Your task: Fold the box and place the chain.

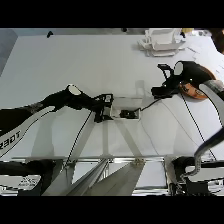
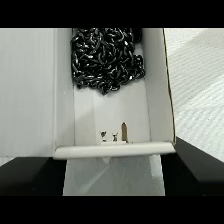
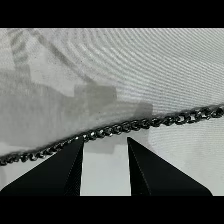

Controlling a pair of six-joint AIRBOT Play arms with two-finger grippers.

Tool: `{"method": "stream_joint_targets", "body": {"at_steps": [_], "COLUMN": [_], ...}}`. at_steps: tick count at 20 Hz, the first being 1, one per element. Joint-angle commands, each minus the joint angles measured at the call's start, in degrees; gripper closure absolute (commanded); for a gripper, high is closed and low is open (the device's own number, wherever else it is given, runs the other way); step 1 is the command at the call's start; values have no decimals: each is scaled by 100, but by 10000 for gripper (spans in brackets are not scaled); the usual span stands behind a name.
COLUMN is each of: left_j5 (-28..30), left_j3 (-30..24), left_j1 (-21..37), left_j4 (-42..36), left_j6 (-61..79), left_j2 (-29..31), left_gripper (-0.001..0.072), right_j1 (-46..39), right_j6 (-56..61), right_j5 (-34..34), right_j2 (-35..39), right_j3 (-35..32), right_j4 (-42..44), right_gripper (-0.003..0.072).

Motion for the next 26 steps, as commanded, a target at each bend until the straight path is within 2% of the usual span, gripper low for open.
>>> {"method": "stream_joint_targets", "body": {"at_steps": [1,9,12,14,19,23,26], "left_j5": [0,0,0,2,0,2,0], "left_j3": [4,4,4,4,4,4,4], "left_j1": [7,7,7,7,7,7,7], "left_j4": [2,2,0,0,0,0,0], "left_j6": [2,2,2,2,2,2,2], "left_j2": [4,4,4,4,4,4,4], "left_gripper": [459,459,459,459,459,459,459], "right_j1": [-2,-2,-2,-2,-7,-7,-4], "right_j6": [184,170,114,-79,-243,-533,-887], "right_j5": [-9,-44,13,118,354,852,1071], "right_j2": [-79,-232,-245,-179,675,1534,2168], "right_j3": [-2,-7,-7,-7,-7,-13,-15], "right_j4": [-133,-157,-155,-168,-70,682,1550], "right_gripper": [369,374,590,668,668,668,668]}}
